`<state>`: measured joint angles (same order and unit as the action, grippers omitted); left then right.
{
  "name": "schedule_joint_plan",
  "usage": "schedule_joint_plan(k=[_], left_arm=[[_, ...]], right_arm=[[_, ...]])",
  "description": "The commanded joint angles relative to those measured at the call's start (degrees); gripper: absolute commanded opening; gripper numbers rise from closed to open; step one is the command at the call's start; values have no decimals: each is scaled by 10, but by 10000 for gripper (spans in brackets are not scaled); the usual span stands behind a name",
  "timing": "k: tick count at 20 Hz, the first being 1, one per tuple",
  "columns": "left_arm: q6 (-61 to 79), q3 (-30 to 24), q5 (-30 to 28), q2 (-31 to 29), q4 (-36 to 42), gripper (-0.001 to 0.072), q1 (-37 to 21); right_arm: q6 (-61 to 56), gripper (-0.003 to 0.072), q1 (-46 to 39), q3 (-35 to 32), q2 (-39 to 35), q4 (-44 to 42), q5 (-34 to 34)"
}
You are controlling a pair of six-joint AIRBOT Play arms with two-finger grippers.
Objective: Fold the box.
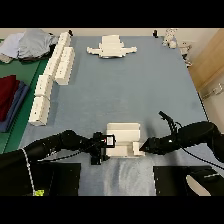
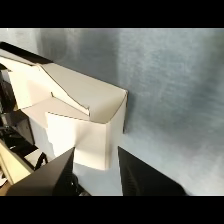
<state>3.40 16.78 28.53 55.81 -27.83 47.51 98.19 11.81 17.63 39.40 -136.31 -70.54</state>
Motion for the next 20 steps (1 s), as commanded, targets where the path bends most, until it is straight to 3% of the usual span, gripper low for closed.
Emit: schedule_joint_plan(k=[1, 8, 12, 20], left_arm=[[0, 0, 0, 0, 0, 375, 0], [0, 0, 0, 0, 0, 375, 0], [0, 0, 0, 0, 0, 375, 0], [0, 0, 0, 0, 0, 375, 0]], right_arm=[[-61, 409, 67, 8, 0, 30, 78], [-294, 408, 237, 129, 81, 235, 96], [-445, 408, 333, 196, 145, 321, 59], [-658, 408, 441, 240, 246, 437, 36]])
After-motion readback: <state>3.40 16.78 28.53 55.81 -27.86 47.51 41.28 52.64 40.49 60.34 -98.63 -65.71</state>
